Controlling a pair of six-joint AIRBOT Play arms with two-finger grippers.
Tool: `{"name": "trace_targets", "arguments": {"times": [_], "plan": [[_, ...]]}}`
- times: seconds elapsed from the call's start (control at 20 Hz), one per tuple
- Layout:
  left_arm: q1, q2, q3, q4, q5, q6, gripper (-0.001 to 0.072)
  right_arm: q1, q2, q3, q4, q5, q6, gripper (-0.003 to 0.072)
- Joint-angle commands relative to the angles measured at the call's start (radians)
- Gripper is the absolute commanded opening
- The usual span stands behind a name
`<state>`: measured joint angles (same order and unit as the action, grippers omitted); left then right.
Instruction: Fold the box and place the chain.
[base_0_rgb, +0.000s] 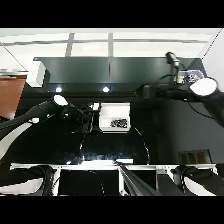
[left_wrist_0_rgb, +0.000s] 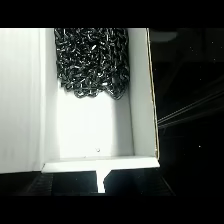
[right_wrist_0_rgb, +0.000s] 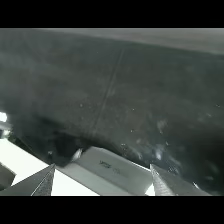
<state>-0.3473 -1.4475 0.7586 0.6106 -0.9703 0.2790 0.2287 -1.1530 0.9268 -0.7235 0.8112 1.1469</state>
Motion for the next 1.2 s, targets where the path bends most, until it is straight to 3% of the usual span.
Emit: {"name": "trace_targets", "arguments": {"times": [0.0, 0.15, 0.45, 0.6, 1.15], "plan": [[0.000, -0.001, 0.000, 0.000, 0.000, 0.001, 0.0467, 0.090, -0.173, 0.060, 0.009, -0.041, -0.149, 0.0707], [0.000, -0.001, 0.000, 0.000, 0.000, 0.001, 0.0467, 0.126, -0.195, 0.061, -0.090, 0.008, -0.299, 0.0707], [0.000, -0.001, 0.000, 0.000, -0.009, 0.000, 0.0467, 0.135, -0.100, 0.060, -0.167, 0.239, -0.482, 0.0707], [0.000, -0.001, 0.000, 0.000, -0.009, 0.000, 0.0467, 0.177, -0.101, 0.034, -0.164, 0.218, -0.654, 0.0707], [-0.001, -0.001, 0.000, 0.000, -0.009, 0.000, 0.0467, 0.230, -0.100, -0.020, -0.060, 0.251, -0.745, 0.0707]]}}
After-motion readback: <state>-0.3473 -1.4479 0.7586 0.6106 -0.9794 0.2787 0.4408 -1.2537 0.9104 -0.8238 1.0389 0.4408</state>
